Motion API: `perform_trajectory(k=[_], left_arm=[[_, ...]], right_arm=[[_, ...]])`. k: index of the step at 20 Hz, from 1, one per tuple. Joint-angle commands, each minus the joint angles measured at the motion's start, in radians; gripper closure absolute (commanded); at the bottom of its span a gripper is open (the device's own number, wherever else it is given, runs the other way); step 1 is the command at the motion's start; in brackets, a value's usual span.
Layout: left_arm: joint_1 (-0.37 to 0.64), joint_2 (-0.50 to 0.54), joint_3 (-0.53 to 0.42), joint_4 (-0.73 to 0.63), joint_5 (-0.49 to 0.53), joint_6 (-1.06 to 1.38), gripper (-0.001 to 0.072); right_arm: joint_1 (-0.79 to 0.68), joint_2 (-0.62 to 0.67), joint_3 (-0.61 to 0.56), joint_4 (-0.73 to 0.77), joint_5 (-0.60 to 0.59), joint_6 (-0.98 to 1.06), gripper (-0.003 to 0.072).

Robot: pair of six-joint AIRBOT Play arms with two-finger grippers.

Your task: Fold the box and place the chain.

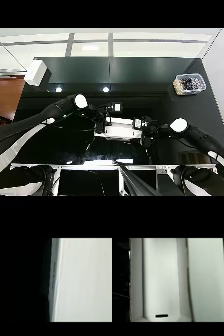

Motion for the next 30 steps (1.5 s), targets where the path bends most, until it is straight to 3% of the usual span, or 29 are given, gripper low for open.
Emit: perform_trajectory(k=[1,22,23,24,25,27,29,30], left_arm=[[0.0,0.0,0.0,0.0,0.005,-0.087,0.0683],[0.0,0.0,0.0,0.0,0.01,-0.084,0.0681],[0.0,0.0,0.0,0.0,0.01,-0.085,0.0681],[0.0,0.0,0.0,0.0,0.01,-0.085,0.068],[0.0,0.0,0.0,0.0,0.009,-0.085,0.068],[0.002,0.001,0.001,0.001,0.007,-0.084,0.0676],[0.003,0.013,0.006,0.028,0.002,-0.085,0.0513],[0.003,0.027,0.011,0.056,-0.003,-0.085,0.047]], right_arm=[[-0.01,-0.026,-0.003,0.048,-0.015,-0.036,-0.0024],[-0.01,-0.058,-0.004,0.039,0.004,-0.061,-0.0022],[-0.009,-0.058,-0.004,0.039,0.004,-0.061,-0.0002],[-0.01,-0.058,-0.004,0.039,0.004,-0.061,0.0184],[-0.01,-0.058,-0.004,0.039,0.004,-0.061,0.0274],[-0.009,-0.058,-0.004,0.039,0.004,-0.061,0.0274],[-0.01,-0.058,-0.004,0.039,0.004,-0.061,0.0274],[-0.01,-0.058,-0.004,0.038,0.004,-0.062,0.0274]])
